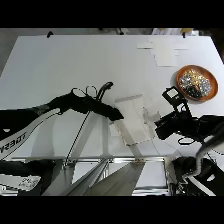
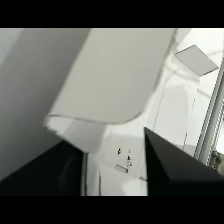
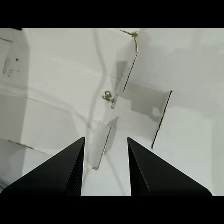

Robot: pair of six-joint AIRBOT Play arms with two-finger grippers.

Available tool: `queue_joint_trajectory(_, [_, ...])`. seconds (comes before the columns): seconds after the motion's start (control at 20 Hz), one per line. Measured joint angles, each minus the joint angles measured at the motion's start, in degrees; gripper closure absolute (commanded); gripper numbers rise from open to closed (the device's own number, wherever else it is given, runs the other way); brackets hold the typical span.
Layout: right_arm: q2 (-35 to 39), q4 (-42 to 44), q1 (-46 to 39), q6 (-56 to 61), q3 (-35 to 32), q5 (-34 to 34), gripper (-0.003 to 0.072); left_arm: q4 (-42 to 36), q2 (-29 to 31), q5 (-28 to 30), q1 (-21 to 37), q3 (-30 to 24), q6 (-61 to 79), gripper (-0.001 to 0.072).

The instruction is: Fold the box and place the chain.

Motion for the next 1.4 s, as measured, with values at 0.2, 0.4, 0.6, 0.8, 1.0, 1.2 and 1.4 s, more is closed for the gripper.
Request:
queue_joint_trajectory(0.2, [0.0,0.0,0.0,0.0,0.0,0.0,0.0388,-0.6,0.0,1.6,-1.6,0.1,2.9,0.0707])
queue_joint_trajectory(0.4, [0.0,0.0,0.0,0.0,0.0,0.0,0.0388,0.3,0.7,1.7,-2.0,0.3,7.9,0.0708])
queue_joint_trajectory(0.6, [0.0,0.1,0.0,0.2,0.0,0.0,0.0389,10.5,5.4,1.8,-2.1,2.0,12.8,0.0707])
queue_joint_trajectory(0.8, [0.0,1.0,0.0,0.5,0.0,0.0,0.0389,23.2,11.2,1.8,-2.1,3.0,17.4,0.0707])
queue_joint_trajectory(1.0, [0.0,1.4,0.0,0.7,0.0,0.0,0.0390,28.1,12.8,2.2,-2.2,3.3,22.2,0.0706])
queue_joint_trajectory(1.2, [0.0,1.5,0.0,0.7,0.0,0.0,0.0390,28.5,12.0,3.2,-2.3,3.4,26.2,0.0707])
queue_joint_trajectory(1.4, [0.0,1.5,0.0,0.7,0.0,0.0,0.0390,26.3,9.7,4.6,-2.3,3.4,28.9,0.0708])
